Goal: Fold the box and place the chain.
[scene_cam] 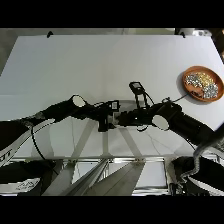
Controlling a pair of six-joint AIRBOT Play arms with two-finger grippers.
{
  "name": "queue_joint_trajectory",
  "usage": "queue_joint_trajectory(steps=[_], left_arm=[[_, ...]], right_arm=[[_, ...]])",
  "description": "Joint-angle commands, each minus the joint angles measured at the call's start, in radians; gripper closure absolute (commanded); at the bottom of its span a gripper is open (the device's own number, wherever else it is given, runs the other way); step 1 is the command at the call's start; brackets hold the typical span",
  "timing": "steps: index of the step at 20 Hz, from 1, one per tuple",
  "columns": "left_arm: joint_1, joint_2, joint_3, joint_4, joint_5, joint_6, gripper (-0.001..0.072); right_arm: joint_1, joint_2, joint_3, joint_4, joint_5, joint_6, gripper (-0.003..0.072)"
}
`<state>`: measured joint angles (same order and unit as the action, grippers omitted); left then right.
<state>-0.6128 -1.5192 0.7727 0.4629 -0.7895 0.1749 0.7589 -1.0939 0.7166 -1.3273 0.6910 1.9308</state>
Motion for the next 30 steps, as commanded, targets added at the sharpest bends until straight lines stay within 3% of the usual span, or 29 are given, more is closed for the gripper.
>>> queue_joint_trajectory(steps=[1,5,8,10,13,16,17,22,26,30], left_arm=[[0.0,0.001,0.0,0.0,0.0,0.0,0.0313],[0.0,0.001,0.0,0.0,0.0,0.0,0.0313],[0.0,0.001,0.0,0.0,0.0,0.0,0.0313],[0.0,0.001,0.0,0.0,0.0,0.0,0.0313],[0.0,0.001,0.0,0.0,0.0,0.0,0.0313],[0.0,0.001,0.0,0.0,0.0,0.0,0.0313],[0.0,0.001,0.0,0.0,0.0,0.0,0.0313],[0.0,0.001,0.0,0.0,0.0,0.0,0.0313],[0.0,0.001,0.0,0.0,0.0,0.0,0.0313],[0.0,0.001,0.0,0.0,0.0,0.0,0.0313]], right_arm=[[-0.002,0.028,-0.002,0.001,-0.017,-0.003,0.0287],[-0.117,0.213,-0.002,-0.02,0.106,-0.059,0.0288],[-0.292,0.334,-0.002,-0.132,0.228,-0.058,0.0288],[-0.441,0.345,-0.002,-0.217,0.312,-0.084,0.0284],[-0.66,0.255,0.0,-0.255,0.383,-0.206,0.0197],[-0.76,0.086,0.045,-0.276,0.379,-0.266,0.0184],[-0.762,0.027,0.069,-0.307,0.377,-0.266,0.0127],[-0.762,-0.191,0.153,-0.396,0.344,-0.268,0.0126],[-0.738,-0.248,0.168,-0.365,0.231,-0.269,0.0127],[-0.702,-0.325,0.212,-0.336,0.206,-0.269,0.0127]])
